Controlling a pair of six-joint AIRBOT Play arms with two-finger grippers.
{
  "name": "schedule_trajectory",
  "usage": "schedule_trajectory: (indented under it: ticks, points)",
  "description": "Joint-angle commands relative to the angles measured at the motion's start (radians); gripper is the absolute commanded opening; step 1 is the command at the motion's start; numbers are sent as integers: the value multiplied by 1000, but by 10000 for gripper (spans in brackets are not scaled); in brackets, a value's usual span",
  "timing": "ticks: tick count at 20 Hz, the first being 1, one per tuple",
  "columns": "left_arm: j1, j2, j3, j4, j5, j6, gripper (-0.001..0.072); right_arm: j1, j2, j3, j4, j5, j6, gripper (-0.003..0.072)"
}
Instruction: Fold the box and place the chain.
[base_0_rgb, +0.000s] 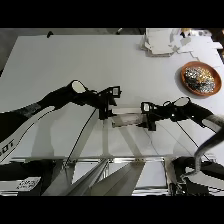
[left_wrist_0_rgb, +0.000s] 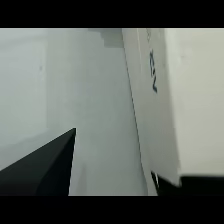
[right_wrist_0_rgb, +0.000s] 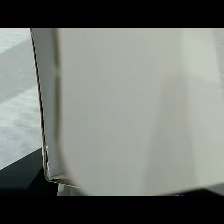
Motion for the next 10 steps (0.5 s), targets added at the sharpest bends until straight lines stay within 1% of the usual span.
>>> schedule_trajectory:
  ticks: [1, 3, 5, 7, 8, 10]
  points:
    - [15, 81, 0, 238, -43, -216, 535, -1, 0, 0, 4, -2, 3, 405]
    - [34, 130, 0, 317, -120, -296, 535, -1, 0, 0, 4, -3, 3, 405]
    - [56, 175, 0, 329, -187, -303, 532, -1, 0, 0, 4, -3, 3, 405]
    - [58, 217, 0, 328, -217, -329, 504, -1, 0, 0, 4, -3, 3, 405]
    - [52, 232, 0, 323, -228, -331, 485, -1, 0, 0, 4, -3, 3, 405]
    - [27, 256, 0, 324, -237, -332, 374, -1, 0, 0, 4, -3, 3, 405]
